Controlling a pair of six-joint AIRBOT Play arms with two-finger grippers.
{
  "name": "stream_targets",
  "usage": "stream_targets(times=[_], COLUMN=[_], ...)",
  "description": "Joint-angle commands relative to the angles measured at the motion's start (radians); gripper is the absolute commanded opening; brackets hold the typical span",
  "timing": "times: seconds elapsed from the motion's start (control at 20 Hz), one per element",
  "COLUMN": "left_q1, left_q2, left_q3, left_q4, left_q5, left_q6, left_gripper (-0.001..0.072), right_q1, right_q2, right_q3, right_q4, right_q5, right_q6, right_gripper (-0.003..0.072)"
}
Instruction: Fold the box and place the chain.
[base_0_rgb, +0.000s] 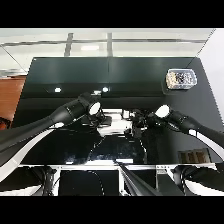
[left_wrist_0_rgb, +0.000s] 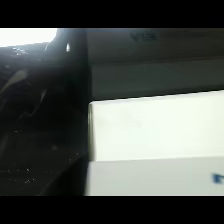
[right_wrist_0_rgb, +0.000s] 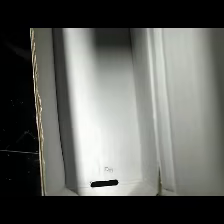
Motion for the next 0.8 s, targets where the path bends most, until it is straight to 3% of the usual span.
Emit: stream_targets(times=[0.0, 0.1, 0.15, 0.2, 0.25, 0.3, 0.4, 0.5, 0.75], left_q1=[-0.001, -0.001, -0.001, -0.001, -0.001, -0.001, -0.001, -0.001, -0.001], left_q2=[-0.001, -0.001, -0.001, -0.001, -0.001, -0.001, -0.001, -0.002, -0.002], left_q3=[0.001, 0.001, 0.002, 0.003, 0.003, 0.003, 0.003, 0.003, 0.003], left_q4=[-0.007, -0.006, -0.006, -0.007, -0.010, -0.009, -0.006, -0.002, -0.001], left_q5=[0.021, 0.020, 0.019, 0.018, 0.016, 0.010, 0.011, 0.013, 0.014], left_q6=[-0.009, -0.009, -0.009, -0.009, -0.009, -0.009, -0.009, -0.009, -0.009], left_gripper=[0.0028, 0.0030, 0.0104, 0.0323, 0.0437, 0.0437, 0.0413, 0.0029, 0.0028], right_q1=[0.000, 0.000, 0.000, 0.000, 0.000, 0.000, 0.000, 0.000, 0.000], right_q2=[0.001, 0.001, 0.001, 0.001, 0.001, 0.001, 0.001, 0.001, 0.001], right_q3=[0.000, 0.000, 0.000, 0.000, 0.000, 0.000, 0.000, 0.000, 0.000], right_q4=[-0.002, -0.002, -0.002, -0.002, -0.002, -0.002, -0.002, -0.002, -0.002], right_q5=[0.000, 0.000, 0.000, 0.000, 0.000, 0.000, 0.000, 0.000, 0.000], right_q6=[-0.005, -0.005, -0.005, -0.005, -0.005, -0.005, -0.005, -0.005, -0.004], right_gripper=[0.0222, 0.0222, 0.0222, 0.0222, 0.0222, 0.0222, 0.0222, 0.0222, 0.0224])
